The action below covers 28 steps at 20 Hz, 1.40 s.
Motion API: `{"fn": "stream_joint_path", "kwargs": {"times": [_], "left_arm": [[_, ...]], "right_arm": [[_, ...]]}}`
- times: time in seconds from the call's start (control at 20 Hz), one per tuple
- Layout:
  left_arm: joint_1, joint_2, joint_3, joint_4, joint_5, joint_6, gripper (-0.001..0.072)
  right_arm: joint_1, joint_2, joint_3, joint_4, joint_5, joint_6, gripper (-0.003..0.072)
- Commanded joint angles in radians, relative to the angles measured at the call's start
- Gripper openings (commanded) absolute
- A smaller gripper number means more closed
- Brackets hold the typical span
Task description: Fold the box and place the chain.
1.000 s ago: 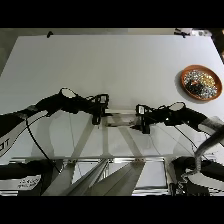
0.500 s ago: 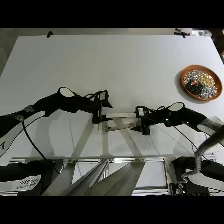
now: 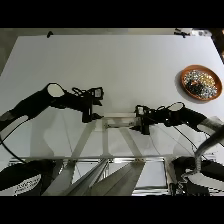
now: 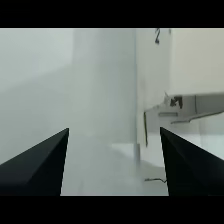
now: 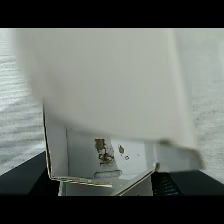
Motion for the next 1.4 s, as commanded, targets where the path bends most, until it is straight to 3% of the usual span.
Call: {"fn": "stream_joint_path", "kwargs": {"times": [0.0, 0.25, 0.35, 0.5, 0.65, 0.75, 0.85, 1.1, 1.35], "left_arm": [[0.060, 0.124, 0.001, 0.088, -0.067, -0.159, 0.0564], [0.012, 0.193, 0.000, -0.005, -0.360, -0.199, 0.0013], [-0.065, 0.179, -0.002, -0.086, -0.373, -0.196, 0.0004], [-0.217, 0.148, -0.002, -0.154, -0.213, -0.192, 0.0004], [-0.316, 0.106, -0.002, -0.167, 0.108, -0.212, 0.0003], [-0.324, 0.069, -0.002, -0.201, 0.345, -0.270, 0.0003], [-0.315, 0.019, -0.002, -0.227, 0.501, -0.343, 0.0003], [-0.303, -0.127, -0.002, -0.223, 0.545, -0.507, 0.0002], [-0.303, -0.169, -0.002, -0.209, 0.525, -0.571, 0.0002]], "right_arm": [[0.000, 0.000, 0.000, -0.005, 0.005, -0.005, 0.0477], [0.000, 0.000, 0.000, -0.005, 0.005, -0.005, 0.0477], [0.000, 0.000, 0.000, -0.005, 0.005, -0.005, 0.0477], [0.000, 0.000, 0.000, -0.005, 0.005, -0.005, 0.0477], [0.000, 0.000, 0.000, -0.005, 0.005, -0.005, 0.0477], [0.000, 0.000, 0.000, -0.005, 0.005, -0.005, 0.0477], [0.000, 0.000, 0.000, -0.005, 0.005, -0.005, 0.0477], [0.000, 0.000, 0.000, -0.005, 0.005, -0.005, 0.0477], [0.000, 0.000, 0.000, -0.005, 0.005, -0.005, 0.0477]]}}
